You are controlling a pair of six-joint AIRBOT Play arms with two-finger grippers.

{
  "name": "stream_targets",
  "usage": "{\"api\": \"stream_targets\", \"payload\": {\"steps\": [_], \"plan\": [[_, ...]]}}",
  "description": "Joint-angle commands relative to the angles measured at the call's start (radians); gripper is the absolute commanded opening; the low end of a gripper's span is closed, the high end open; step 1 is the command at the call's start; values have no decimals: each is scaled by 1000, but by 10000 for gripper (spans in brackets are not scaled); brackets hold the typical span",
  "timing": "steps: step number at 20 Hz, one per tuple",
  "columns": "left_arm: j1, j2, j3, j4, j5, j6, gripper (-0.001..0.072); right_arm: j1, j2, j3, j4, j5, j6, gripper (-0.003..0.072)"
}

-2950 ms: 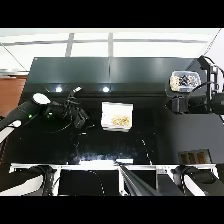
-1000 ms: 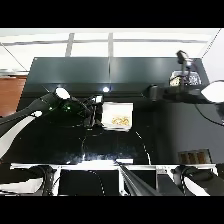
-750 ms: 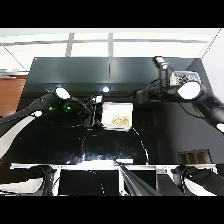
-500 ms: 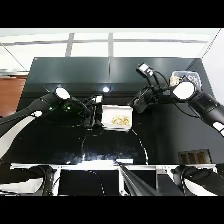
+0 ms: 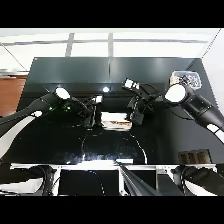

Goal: Fold the box and place the chain.

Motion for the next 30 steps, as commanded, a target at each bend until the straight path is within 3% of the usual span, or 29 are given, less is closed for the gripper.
{"api": "stream_targets", "payload": {"steps": [1,8,9,10,13,23,24,25,30], "plan": [[0,0,1,-1,-2,0,511,21,-29,0,-9,23,-12,711],[0,0,1,-1,-3,0,512,50,-49,-2,-23,23,-42,661],[0,0,1,-1,-3,0,512,50,-49,-2,-23,24,-42,519],[0,0,1,-1,-3,0,512,50,-49,-2,-22,29,-42,502],[0,0,1,-1,-3,0,512,50,-49,-2,-22,31,-41,208],[0,0,1,-1,-13,0,512,50,-48,-1,-26,-12,-40,205],[0,0,1,-1,-13,0,512,50,-48,-1,-26,-13,-40,268],[0,0,1,-1,-13,0,511,50,-48,-1,-26,-16,-40,396],[0,0,1,-1,-13,0,512,50,-48,-1,-27,-35,-41,402]]}}
